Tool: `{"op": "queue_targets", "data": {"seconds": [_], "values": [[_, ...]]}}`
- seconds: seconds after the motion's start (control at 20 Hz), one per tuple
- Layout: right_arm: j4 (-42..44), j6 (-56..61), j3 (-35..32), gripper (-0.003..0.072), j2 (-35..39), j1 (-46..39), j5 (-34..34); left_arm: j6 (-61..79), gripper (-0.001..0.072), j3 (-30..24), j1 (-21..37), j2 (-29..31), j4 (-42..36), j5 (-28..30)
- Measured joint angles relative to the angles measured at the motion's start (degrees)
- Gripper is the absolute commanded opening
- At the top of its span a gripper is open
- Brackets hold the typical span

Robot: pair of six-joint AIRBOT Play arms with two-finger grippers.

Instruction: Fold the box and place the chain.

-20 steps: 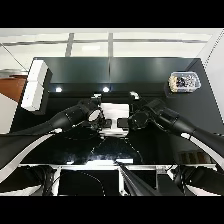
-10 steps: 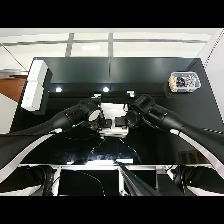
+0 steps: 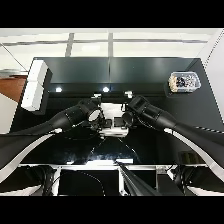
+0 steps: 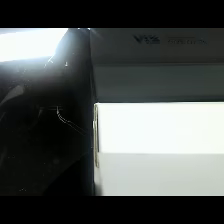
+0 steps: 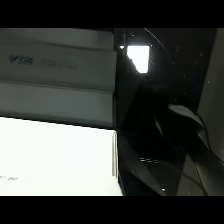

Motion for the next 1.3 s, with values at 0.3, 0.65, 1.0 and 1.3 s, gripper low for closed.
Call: {"op": "queue_targets", "data": {"seconds": [0.3,0.65,1.0,1.3], "values": [[-0.2,0.4,0.0,0.0193,-1.4,0.0,-0.1,0.0,0.0026,0.0,0.0,0.0,0.0,0.0],[-0.3,0.6,0.0,0.0193,-3.0,0.0,-0.2,0.1,0.0026,0.0,0.0,0.0,0.0,0.0],[-0.2,0.7,0.1,0.0046,-3.4,0.0,0.2,0.0,0.0026,0.0,0.0,0.0,0.0,0.0],[-0.4,0.6,0.1,0.0023,-3.4,0.0,0.3,-0.1,0.0027,0.0,0.0,0.0,-0.1,0.0]]}}
